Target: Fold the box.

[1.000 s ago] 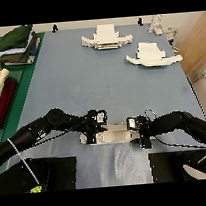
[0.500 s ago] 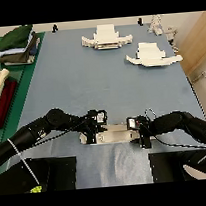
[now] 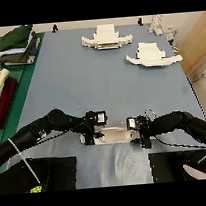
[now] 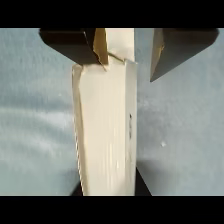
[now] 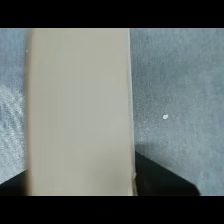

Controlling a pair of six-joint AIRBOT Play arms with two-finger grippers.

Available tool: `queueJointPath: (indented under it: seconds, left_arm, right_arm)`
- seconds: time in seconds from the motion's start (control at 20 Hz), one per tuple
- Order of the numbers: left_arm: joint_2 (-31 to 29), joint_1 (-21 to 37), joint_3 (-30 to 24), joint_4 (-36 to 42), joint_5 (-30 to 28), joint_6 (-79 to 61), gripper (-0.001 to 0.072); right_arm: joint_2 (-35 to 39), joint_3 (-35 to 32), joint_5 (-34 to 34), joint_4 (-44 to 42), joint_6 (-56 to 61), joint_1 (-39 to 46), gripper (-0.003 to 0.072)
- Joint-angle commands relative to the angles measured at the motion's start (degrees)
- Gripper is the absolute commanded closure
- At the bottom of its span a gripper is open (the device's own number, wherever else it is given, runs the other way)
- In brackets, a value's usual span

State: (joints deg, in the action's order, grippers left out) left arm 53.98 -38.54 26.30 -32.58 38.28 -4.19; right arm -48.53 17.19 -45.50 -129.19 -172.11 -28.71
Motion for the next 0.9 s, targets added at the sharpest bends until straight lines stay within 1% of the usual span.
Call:
queueJointPath:
  seconds: [0.0, 0.1, 0.2, 0.25, 0.3, 0.35, 0.4, 0.45, 0.55, 0.6, 0.65, 0.75, 0.8, 0.85]
  left_arm:
    - [-2.58, 0.44, 0.22, -7.43, 0.00, 12.09, 0.0319]
    - [-7.19, 2.05, 0.24, -17.68, 4.04, 26.77, 0.0320]
    - [-12.63, 4.02, 0.24, -24.96, 11.30, 38.69, 0.0322]
    - [-15.56, 4.85, 0.24, -27.19, 15.72, 44.89, 0.0389]
    - [-18.18, 5.38, 0.24, -27.80, 20.31, 49.92, 0.0570]
    - [-20.22, 5.40, 0.24, -27.61, 24.65, 53.00, 0.0698]
    - [-21.79, 5.14, 0.22, -26.36, 28.09, 56.85, 0.0698]
    - [-22.56, 4.87, 0.22, -23.76, 29.77, 62.45, 0.0698]
    - [-22.12, 3.17, 0.15, -13.81, 29.51, 70.10, 0.0698]
    - [-21.07, 1.49, 0.17, -7.87, 27.58, 71.91, 0.0698]
    - [-19.63, -0.48, 0.17, -3.02, 24.59, 72.81, 0.0699]
    - [-15.17, -4.63, 0.24, 3.89, 15.19, 72.85, 0.0698]
    - [-12.09, -5.60, 0.63, 6.62, 10.43, 72.78, 0.0698]
    - [-8.87, -5.55, 1.40, 8.35, 6.91, 72.78, 0.0698]
  right_arm:
    - [0.02, 0.04, 0.02, -0.04, 0.00, 0.02, 0.0153]
    - [0.02, 0.04, 0.02, -0.04, 0.00, 0.02, 0.0153]
    - [0.02, 0.04, 0.02, -0.04, 0.00, 0.02, 0.0153]
    - [0.02, 0.04, 0.02, -0.04, 0.00, 0.02, 0.0153]
    - [0.02, 0.04, 0.02, -0.04, 0.00, 0.02, 0.0153]
    - [0.02, 0.04, 0.02, -0.04, 0.00, 0.02, 0.0153]
    - [0.02, 0.04, 0.02, -0.04, 0.00, 0.02, 0.0153]
    - [0.02, 0.04, 0.02, -0.04, 0.00, 0.02, 0.0153]
    - [0.02, 0.04, 0.02, -0.04, 0.00, 0.02, 0.0153]
    - [0.02, 0.04, 0.02, -0.04, 0.00, 0.02, 0.0153]
    - [0.02, 0.04, 0.02, -0.04, 0.00, 0.02, 0.0153]
    - [0.02, 0.07, 0.02, -0.04, 0.00, 0.02, 0.0154]
    - [0.02, 0.04, 0.02, -0.04, 0.00, 0.02, 0.0153]
    - [0.02, 0.04, 0.02, -0.04, 0.00, 0.02, 0.0153]
